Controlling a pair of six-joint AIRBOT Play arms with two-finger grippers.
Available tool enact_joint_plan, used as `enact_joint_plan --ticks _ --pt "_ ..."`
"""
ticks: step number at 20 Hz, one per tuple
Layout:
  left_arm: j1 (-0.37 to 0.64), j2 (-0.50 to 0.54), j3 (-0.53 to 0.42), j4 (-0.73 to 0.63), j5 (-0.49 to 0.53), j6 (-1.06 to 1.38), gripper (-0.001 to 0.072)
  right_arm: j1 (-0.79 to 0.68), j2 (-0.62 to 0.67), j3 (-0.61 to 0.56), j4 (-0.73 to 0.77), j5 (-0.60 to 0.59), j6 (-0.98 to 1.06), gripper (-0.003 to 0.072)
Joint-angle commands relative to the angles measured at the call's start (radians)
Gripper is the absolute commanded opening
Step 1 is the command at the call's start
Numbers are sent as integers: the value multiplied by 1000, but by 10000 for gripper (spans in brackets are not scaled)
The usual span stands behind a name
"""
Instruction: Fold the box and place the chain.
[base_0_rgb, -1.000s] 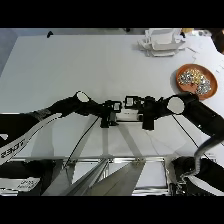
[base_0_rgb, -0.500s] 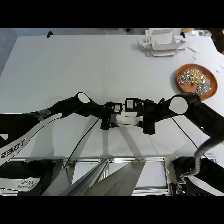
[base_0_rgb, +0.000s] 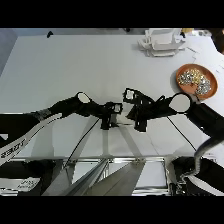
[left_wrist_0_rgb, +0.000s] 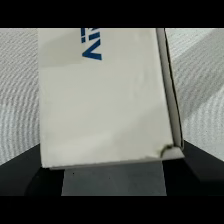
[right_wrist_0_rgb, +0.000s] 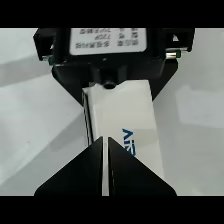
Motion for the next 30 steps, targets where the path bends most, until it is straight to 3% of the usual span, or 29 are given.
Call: enact_joint_plan --ticks 1,19,24,30 --pt "1 0 0 0 2 0 44 1 -58 -1 29 9 5 30" --pt "1 0 0 0 2 0 44 1 -74 -2 -27 55 10 14" --pt "1 0 0 0 1 0 44 0 -14 -2 -22 -8 -2 13" --pt "1 0 0 0 1 0 44 1 -93 -2 -50 21 4 13"
